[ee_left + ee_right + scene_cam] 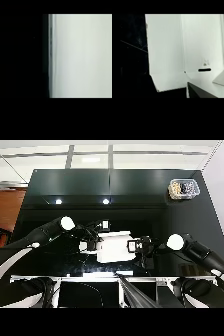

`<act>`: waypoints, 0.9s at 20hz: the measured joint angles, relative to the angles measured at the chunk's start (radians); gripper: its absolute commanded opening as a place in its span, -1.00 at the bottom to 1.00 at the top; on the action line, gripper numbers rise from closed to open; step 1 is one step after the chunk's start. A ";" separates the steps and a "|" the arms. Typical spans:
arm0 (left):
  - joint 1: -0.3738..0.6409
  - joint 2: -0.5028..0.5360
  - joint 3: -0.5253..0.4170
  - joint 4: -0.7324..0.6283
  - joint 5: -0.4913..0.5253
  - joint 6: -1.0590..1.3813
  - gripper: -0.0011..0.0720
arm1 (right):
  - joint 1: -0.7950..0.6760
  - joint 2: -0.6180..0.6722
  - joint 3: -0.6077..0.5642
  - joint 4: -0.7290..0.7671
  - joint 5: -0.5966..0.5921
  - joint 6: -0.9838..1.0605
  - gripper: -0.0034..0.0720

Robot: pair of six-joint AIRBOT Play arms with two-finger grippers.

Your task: Fold the box and place the chain.

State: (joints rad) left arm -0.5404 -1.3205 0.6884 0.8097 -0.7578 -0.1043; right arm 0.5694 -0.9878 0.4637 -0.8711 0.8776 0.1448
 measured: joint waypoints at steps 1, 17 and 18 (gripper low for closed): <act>0.000 0.000 0.000 0.001 0.000 0.000 -0.88 | 0.018 -0.001 -0.008 0.005 -0.024 -0.005 0.95; 0.000 -0.001 0.000 0.001 -0.003 0.000 -0.88 | 0.033 0.043 0.029 0.033 -0.246 0.119 0.96; 0.000 -0.001 0.000 0.001 -0.003 0.000 -0.88 | 0.026 0.045 0.034 0.034 -0.243 0.122 0.96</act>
State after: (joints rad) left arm -0.5404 -1.3212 0.6884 0.8104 -0.7605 -0.1043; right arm 0.5949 -0.9432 0.4973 -0.8368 0.6346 0.2672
